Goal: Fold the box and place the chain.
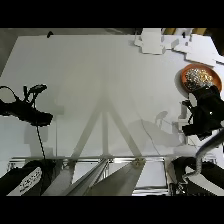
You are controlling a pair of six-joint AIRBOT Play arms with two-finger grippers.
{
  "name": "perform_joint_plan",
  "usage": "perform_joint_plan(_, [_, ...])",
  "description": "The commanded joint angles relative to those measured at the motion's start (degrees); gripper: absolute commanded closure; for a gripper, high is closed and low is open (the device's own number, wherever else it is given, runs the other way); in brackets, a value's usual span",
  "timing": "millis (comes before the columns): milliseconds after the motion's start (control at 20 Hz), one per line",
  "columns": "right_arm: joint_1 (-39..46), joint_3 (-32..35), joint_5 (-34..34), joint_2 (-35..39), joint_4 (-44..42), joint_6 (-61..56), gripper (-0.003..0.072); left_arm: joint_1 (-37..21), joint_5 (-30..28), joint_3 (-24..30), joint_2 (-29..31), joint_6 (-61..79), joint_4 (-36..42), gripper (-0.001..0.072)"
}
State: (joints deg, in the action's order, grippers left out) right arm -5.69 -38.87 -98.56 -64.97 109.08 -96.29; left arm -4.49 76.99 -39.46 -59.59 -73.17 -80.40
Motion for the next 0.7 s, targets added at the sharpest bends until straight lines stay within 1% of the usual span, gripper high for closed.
perform_joint_plan(0, [0.04, 0.02, -0.04, -0.04, -0.02, -0.02, 0.0663, -0.07, -0.02, 0.04, 0.04, 0.02, -0.02, 0.0699])
perform_joint_plan(200, [0.04, 0.02, 0.52, -0.04, 0.0, 3.89, 0.0663, -0.07, -0.02, 0.04, 0.04, 0.02, -0.02, 0.0699])
perform_joint_plan(450, [0.04, 0.02, 1.03, -0.04, -0.2, 3.76, 0.0663, -0.07, -0.02, 0.04, 0.04, 0.02, -0.02, 0.0699])
perform_joint_plan(550, [0.04, 0.0, 3.72, -0.04, -3.17, 2.73, 0.0663, -0.07, -0.02, 0.04, 0.04, 0.02, -0.02, 0.0699])
perform_joint_plan(650, [0.04, 0.02, 11.85, -0.04, -4.79, 1.6, 0.0663, -0.07, -0.02, 0.04, 0.04, 0.02, -0.02, 0.0699])
